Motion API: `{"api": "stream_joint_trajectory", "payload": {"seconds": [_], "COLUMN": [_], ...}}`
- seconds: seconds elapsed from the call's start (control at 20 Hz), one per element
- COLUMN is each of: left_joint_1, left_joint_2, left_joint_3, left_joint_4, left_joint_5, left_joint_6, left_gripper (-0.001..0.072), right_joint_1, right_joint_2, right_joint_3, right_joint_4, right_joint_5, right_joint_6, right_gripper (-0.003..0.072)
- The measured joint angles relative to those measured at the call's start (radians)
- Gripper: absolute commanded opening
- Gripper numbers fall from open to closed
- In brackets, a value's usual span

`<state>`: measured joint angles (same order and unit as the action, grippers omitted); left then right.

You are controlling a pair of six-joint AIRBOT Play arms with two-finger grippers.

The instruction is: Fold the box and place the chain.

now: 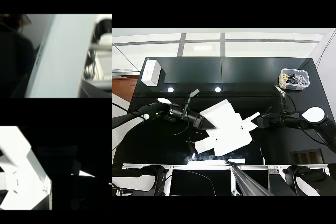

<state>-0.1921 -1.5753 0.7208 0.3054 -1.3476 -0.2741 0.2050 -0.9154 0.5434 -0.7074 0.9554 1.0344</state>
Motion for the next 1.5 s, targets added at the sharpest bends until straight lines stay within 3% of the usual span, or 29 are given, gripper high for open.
{"api": "stream_joint_trajectory", "payload": {"seconds": [0.35, 0.45, 0.6, 0.65, 0.7, 0.75, 1.0, 1.2, 1.3, 1.5], "left_joint_1": [-0.043, -0.047, -0.049, -0.049, -0.049, -0.049, -0.046, -0.15, -0.211, -0.287], "left_joint_2": [-0.003, -0.003, -0.003, -0.003, -0.003, -0.003, 0.003, 0.053, 0.085, 0.113], "left_joint_3": [0.009, 0.009, 0.009, 0.009, 0.01, 0.013, 0.091, 0.224, 0.268, 0.304], "left_joint_4": [0.055, 0.042, 0.034, 0.031, 0.03, 0.031, 0.072, 0.269, 0.377, 0.479], "left_joint_5": [0.081, 0.09, 0.092, 0.084, 0.077, 0.075, 0.0, 0.034, 0.11, 0.222], "left_joint_6": [0.012, 0.009, 0.009, 0.01, 0.01, 0.008, -0.015, -0.074, -0.078, -0.019], "left_gripper": [0.0456, 0.0214, 0.0053, 0.0029, 0.0029, 0.0028, 0.0024, 0.0026, 0.0026, 0.0028], "right_joint_1": [0.0, 0.0, 0.0, 0.0, -0.002, -0.006, -0.11, -0.2, -0.216, -0.23], "right_joint_2": [0.0, 0.0, 0.0, 0.0, 0.0, 0.0, 0.0, 0.0, 0.0, 0.0], "right_joint_3": [0.0, 0.0, 0.0, 0.0, 0.0, 0.002, 0.082, 0.182, 0.211, 0.234], "right_joint_4": [0.0, 0.0, 0.0, 0.0, 0.0, 0.0, -0.126, -0.313, -0.373, -0.415], "right_joint_5": [-0.017, -0.021, -0.028, -0.03, -0.027, -0.014, 0.158, 0.277, 0.285, 0.178], "right_joint_6": [0.009, 0.009, 0.012, 0.012, 0.013, 0.013, 0.01, -0.048, -0.111, -0.196], "right_gripper": [0.0035, 0.0035, 0.0037, 0.022, 0.0716, 0.0686, 0.0685, 0.0686, 0.0685, 0.0685]}}
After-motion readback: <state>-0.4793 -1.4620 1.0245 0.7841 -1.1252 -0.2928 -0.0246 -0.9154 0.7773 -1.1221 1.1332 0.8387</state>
